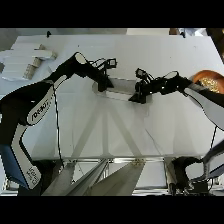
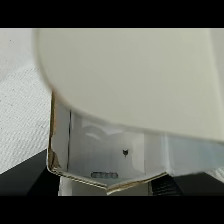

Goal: Fold the box and place the chain.

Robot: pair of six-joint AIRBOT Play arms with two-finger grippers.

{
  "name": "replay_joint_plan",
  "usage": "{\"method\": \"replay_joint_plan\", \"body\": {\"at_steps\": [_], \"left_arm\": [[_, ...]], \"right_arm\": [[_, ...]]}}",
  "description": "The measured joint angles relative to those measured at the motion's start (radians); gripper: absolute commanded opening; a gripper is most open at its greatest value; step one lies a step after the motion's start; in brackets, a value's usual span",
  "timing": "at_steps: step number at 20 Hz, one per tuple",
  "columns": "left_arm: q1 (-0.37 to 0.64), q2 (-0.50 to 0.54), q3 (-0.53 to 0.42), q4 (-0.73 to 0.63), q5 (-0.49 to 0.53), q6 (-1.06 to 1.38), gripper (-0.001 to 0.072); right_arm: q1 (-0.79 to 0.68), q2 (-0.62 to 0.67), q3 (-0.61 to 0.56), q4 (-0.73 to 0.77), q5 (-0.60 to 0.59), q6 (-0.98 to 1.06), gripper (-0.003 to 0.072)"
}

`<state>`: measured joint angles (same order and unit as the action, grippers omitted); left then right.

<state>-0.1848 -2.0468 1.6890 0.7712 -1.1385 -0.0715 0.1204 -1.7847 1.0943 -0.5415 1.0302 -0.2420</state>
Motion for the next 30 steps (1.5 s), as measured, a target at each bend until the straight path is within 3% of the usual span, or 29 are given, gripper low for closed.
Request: {"method": "replay_joint_plan", "body": {"at_steps": [30], "left_arm": [[-0.003,-0.001,0.0,-0.019,0.003,0.0,0.0015]], "right_arm": [[0.0,0.0,0.0,-0.002,0.003,-0.001,0.0434]]}}
